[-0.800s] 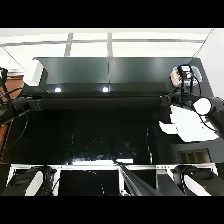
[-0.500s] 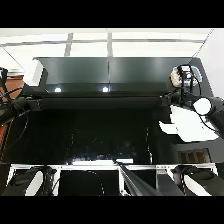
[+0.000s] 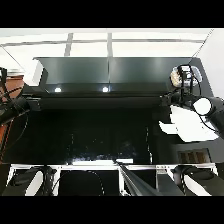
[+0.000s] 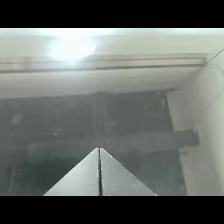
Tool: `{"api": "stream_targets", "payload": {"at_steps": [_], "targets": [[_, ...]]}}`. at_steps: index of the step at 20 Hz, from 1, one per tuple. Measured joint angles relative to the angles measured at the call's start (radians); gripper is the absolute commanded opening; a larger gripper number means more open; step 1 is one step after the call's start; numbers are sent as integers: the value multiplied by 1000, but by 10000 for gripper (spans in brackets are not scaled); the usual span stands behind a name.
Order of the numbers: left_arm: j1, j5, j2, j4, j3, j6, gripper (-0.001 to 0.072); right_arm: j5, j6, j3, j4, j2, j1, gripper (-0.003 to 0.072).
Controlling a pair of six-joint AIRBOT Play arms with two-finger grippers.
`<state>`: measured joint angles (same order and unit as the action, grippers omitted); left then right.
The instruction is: Fold the box and place the chain.
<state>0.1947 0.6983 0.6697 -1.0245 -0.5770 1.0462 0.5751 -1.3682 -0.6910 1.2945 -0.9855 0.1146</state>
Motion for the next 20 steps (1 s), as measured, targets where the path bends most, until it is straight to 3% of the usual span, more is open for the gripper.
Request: {"api": "stream_targets", "payload": {"at_steps": [9, 10, 11, 12, 17, 20], "targets": [[-2, -54, 6, 121, 0, 11, 49, -77, -2, 0, -69, -2, -1, 17], [-3, -56, 16, 130, 0, 11, 314, -102, -2, 0, -67, -5, -1, 123], [-6, -55, 30, 136, 0, 11, 707, -126, -2, 0, -63, -12, -1, 504], [-10, -53, 53, 138, 0, 10, 712, -149, -2, 0, -60, -21, -1, 716], [-32, -28, 181, 73, -10, 1, 712, -154, -27, -15, 59, -66, -46, 710], [-35, 2, 215, -69, -24, 59, 710, -85, -161, -69, 283, -77, -238, 710]]}}
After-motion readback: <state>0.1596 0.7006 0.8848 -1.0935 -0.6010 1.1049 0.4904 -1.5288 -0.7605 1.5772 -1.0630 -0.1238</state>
